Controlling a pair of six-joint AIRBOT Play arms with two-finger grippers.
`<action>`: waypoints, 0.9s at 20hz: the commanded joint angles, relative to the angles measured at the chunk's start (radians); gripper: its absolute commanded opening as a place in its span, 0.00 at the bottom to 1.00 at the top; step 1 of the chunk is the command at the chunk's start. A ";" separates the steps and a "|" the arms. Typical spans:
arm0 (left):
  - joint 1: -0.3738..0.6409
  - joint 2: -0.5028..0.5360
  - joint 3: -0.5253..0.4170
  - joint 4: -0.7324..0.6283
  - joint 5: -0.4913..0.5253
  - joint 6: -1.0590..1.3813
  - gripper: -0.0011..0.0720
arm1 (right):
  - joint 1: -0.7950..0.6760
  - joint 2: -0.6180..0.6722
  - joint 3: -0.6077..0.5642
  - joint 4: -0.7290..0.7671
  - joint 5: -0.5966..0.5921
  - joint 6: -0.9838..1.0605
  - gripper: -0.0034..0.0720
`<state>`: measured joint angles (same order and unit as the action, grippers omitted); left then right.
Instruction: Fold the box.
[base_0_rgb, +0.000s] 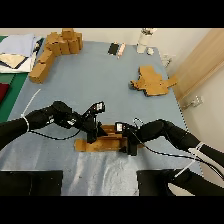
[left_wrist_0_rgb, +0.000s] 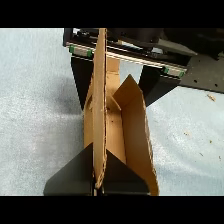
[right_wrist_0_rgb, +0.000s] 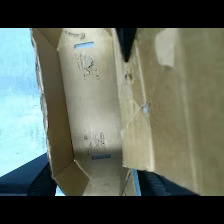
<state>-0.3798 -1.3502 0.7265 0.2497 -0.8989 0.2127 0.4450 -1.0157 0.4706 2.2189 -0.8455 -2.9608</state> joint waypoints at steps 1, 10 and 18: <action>0.000 0.000 0.000 0.000 0.000 0.000 0.03 | 0.000 -0.001 -0.002 0.000 -0.001 -0.036 0.90; 0.000 0.000 0.000 0.001 0.000 0.000 0.03 | 0.012 -0.026 -0.005 -0.012 0.025 -0.040 0.90; 0.000 0.000 0.000 0.000 0.000 0.000 0.03 | 0.012 -0.026 -0.005 -0.010 0.019 -0.040 0.79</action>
<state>-0.3798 -1.3502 0.7265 0.2497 -0.8986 0.2123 0.4561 -1.0412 0.4652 2.2063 -0.8242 -3.0009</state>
